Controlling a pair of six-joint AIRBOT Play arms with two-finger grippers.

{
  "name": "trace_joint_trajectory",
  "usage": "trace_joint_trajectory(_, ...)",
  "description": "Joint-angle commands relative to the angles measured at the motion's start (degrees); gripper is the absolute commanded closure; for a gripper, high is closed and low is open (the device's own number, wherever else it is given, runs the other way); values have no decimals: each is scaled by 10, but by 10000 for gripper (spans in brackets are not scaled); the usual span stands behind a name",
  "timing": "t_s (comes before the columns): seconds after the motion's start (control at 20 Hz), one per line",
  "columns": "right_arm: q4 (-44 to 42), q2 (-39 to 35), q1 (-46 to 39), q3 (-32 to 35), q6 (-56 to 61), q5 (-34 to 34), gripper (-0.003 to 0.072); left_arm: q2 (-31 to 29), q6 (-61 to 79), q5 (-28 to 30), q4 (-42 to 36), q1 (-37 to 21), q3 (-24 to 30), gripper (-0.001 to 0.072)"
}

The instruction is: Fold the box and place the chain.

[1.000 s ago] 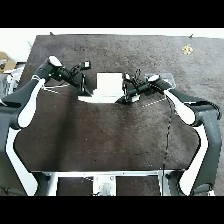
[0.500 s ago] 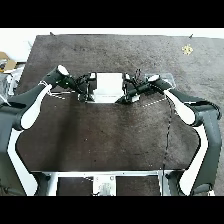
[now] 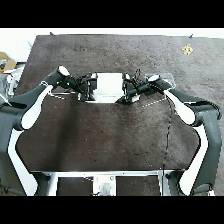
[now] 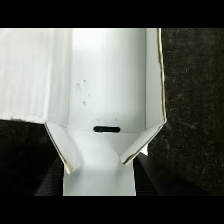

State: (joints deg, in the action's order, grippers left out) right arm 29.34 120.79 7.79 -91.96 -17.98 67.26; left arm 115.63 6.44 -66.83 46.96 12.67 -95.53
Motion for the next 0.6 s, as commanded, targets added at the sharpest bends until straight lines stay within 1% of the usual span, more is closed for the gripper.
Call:
trace_joint_trajectory(0.0, 0, 0, 0, 0, 0, 0, 311, 0, 1, -2, -14, 0, -1, 224)
trace_joint_trajectory(0.2, 0, 0, 0, 0, 0, 0, 312, 0, 0, -11, -14, 0, -1, 225)
trace_joint_trajectory(0.25, 0, 0, 0, 0, 0, 0, 312, 0, 0, -18, -14, 0, -1, 247)
trace_joint_trajectory(0.3, 0, 0, 0, 0, 0, 0, 312, 0, 0, -27, -15, 0, -1, 344)
trace_joint_trajectory(0.35, 0, 0, 0, 0, 0, 0, 312, 0, 0, -35, -16, 0, -1, 472)
trace_joint_trajectory(0.4, 0, 0, 0, 0, 0, 0, 312, 0, 0, -38, -20, 0, 0, 489)
trace_joint_trajectory(0.55, 0, 0, 0, 0, 0, 0, 312, 0, 0, -37, -43, 2, 0, 490)
